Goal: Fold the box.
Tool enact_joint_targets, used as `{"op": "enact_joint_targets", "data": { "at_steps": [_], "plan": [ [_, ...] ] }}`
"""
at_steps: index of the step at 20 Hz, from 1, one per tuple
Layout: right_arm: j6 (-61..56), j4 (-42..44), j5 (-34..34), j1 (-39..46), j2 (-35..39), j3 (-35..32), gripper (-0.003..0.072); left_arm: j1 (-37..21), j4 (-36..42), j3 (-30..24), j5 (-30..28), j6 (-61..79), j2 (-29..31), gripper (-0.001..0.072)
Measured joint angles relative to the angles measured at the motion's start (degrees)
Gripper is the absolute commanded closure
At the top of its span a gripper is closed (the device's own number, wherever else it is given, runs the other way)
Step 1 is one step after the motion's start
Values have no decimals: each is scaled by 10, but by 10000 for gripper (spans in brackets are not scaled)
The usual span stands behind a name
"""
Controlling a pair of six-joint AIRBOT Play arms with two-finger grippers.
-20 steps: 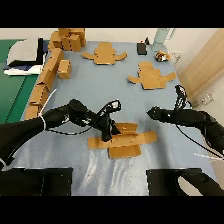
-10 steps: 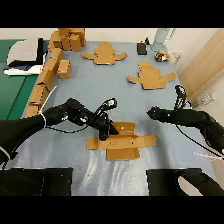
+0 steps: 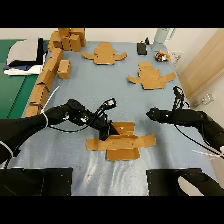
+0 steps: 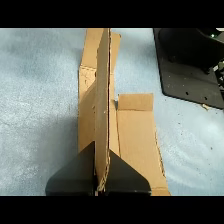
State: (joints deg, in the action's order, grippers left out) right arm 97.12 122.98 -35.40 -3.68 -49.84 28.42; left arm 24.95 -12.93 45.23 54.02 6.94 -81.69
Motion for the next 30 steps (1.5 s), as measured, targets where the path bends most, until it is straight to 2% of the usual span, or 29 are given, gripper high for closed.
{"op": "enact_joint_targets", "data": {
  "at_steps": [3, 7, 10, 13, 14, 16, 17, 18, 22, 27, 30],
  "plan": [
    [0, 7, -16, 0, 2, 3, 684, 0, 0, 0, 0, -1, 0, 692],
    [-3, 3, -104, -43, 52, 12, 685, 0, -1, 0, 0, -1, 0, 692],
    [-47, -46, -173, -142, 123, 11, 686, 0, -1, 0, 0, -1, 0, 692],
    [-84, -103, -212, -295, 192, -16, 683, 0, -1, 0, 0, -1, 0, 692],
    [-97, -127, -217, -356, 210, -30, 659, 0, -1, 0, 0, -1, 0, 693],
    [-111, -183, -226, -464, 228, -56, 215, 0, -1, 0, 0, -1, 0, 692],
    [-112, -214, -228, -509, 230, -65, 134, 0, -1, 0, 0, -1, 0, 692],
    [-113, -252, -228, -552, 229, -73, 95, 0, -1, 0, 0, -1, 0, 692],
    [-104, -381, -195, -644, 203, -86, 83, 0, -1, 0, 0, -1, 0, 692],
    [-57, -460, -114, -674, 136, -90, 86, 0, -1, 0, 0, -1, 0, 693],
    [-50, -501, -90, -679, 96, -90, 87, 0, -1, 0, 0, -1, 0, 692]
  ]
}}
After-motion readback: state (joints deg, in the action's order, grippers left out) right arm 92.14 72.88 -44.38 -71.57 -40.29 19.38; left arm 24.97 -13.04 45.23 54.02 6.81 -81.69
